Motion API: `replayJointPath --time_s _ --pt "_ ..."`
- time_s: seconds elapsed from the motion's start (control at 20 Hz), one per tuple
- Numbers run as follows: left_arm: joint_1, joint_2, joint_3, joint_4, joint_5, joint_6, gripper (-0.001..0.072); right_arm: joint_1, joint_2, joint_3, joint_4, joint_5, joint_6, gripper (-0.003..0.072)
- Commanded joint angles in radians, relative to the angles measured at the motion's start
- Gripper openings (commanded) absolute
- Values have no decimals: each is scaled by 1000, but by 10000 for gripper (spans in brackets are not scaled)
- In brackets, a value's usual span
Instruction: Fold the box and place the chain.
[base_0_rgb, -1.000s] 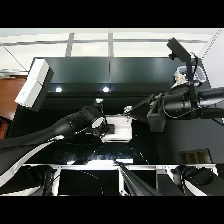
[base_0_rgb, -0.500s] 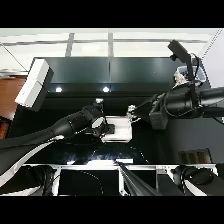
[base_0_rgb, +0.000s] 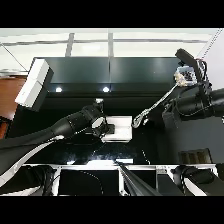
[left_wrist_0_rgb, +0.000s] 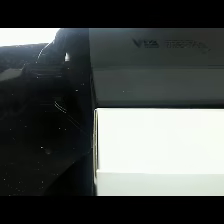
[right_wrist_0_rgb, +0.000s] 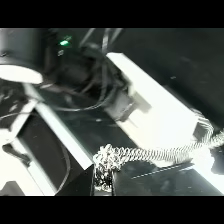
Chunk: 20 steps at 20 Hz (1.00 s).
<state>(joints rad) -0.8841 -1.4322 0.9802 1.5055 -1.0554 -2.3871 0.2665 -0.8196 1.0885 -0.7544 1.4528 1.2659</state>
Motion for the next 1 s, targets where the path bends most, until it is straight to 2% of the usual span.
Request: replayJointPath --time_s 0.0,0.25,0.4,0.6,0.7,0.8,0.95 --pt "0 0 1 0 0 0 33 -8 1 0 116 32 -34 44" --pt "0 0 1 0 1 0 33 -5 1 0 320 15 -97 44" --pt "0 0 1 0 0 0 33 -5 1 0 381 -25 -118 44" --pt "0 0 1 0 0 0 33 -5 1 0 563 -106 -141 44" --pt "0 0 1 0 0 0 32 -5 1 0 549 -138 -141 44" --pt "0 0 1 0 -1 0 33 -5 1 0 471 -153 -123 44" --pt "0 0 1 0 -1 0 33 6 1 0 284 -148 -57 45"
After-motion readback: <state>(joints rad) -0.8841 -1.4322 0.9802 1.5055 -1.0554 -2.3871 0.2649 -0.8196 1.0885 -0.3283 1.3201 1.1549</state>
